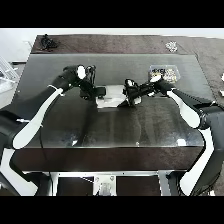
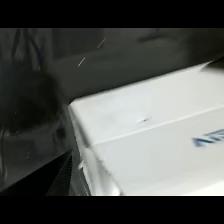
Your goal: Fold the box and place the chain.
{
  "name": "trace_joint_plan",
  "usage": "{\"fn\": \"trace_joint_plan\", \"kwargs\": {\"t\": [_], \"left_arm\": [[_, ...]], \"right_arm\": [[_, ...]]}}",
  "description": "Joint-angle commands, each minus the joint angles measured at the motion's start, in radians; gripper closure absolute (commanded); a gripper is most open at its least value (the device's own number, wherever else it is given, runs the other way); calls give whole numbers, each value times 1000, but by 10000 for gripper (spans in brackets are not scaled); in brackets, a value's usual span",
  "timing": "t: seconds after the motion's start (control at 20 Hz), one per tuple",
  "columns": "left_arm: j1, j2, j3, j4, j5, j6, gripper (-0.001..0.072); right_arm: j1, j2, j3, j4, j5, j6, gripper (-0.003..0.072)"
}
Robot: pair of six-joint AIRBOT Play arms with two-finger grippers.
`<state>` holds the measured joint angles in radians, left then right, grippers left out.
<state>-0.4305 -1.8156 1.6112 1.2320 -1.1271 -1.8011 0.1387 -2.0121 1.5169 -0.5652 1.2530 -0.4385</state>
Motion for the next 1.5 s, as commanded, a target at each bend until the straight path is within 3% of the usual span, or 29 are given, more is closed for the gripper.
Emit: {"fn": "trace_joint_plan", "kwargs": {"t": [0.0, 0.2, 0.5, 0.7, 1.0, 1.05, 1.1, 1.45], "left_arm": [[-1, -3, 6, 6, -8, -6, 241], [-1, -11, 7, 21, -1, -39, 242], [-13, -101, 174, 108, -211, -146, 242], [-29, -154, 262, 121, -297, -219, 242], [-37, -163, 285, 130, -303, -314, 244], [-37, -164, 291, 142, -305, -325, 331], [-39, -164, 293, 140, -292, -327, 534], [-50, -200, 306, 150, -319, -348, 558]], "right_arm": [[-1, -1, 1, 0, 0, 0, 187], [-1, -1, 1, 0, 0, 0, 187], [-1, -1, 1, 0, 0, 0, 187], [-1, -1, 1, 0, 0, 0, 187], [-1, -1, 1, 0, 0, 0, 187], [-1, -1, 1, 0, 0, 0, 187], [-1, -1, 1, 0, 0, 0, 187], [-1, -1, 1, 0, 0, 0, 187]]}}
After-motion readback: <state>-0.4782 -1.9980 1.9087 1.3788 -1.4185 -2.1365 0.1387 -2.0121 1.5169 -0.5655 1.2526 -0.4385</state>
